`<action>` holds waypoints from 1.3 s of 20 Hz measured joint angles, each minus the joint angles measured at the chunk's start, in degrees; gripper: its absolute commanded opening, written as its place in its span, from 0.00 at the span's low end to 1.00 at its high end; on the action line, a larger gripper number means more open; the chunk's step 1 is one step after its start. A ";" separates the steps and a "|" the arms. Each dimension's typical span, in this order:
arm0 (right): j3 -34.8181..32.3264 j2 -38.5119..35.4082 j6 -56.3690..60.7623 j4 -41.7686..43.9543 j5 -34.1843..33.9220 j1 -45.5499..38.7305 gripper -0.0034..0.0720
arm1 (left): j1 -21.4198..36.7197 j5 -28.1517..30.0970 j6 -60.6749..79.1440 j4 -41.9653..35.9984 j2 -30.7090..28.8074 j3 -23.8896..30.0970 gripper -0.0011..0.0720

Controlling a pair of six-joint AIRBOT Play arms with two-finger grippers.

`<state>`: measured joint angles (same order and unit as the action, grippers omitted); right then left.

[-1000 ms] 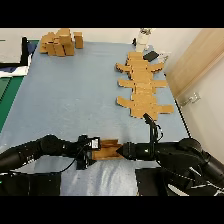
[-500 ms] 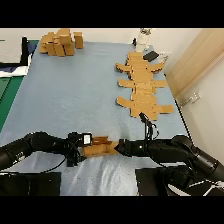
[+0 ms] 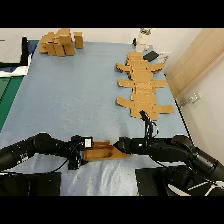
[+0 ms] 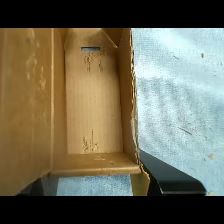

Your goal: Fold the box.

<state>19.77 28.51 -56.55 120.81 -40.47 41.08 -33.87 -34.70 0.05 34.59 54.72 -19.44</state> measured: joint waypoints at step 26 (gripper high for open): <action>10.99 27.80 -24.06 4.52 14.32 6.01 0.05 | -0.74 1.16 0.55 -1.42 1.09 0.09 0.82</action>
<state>30.76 56.31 -80.62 125.34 -26.15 47.09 -34.61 -33.54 0.60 33.17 55.81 -19.35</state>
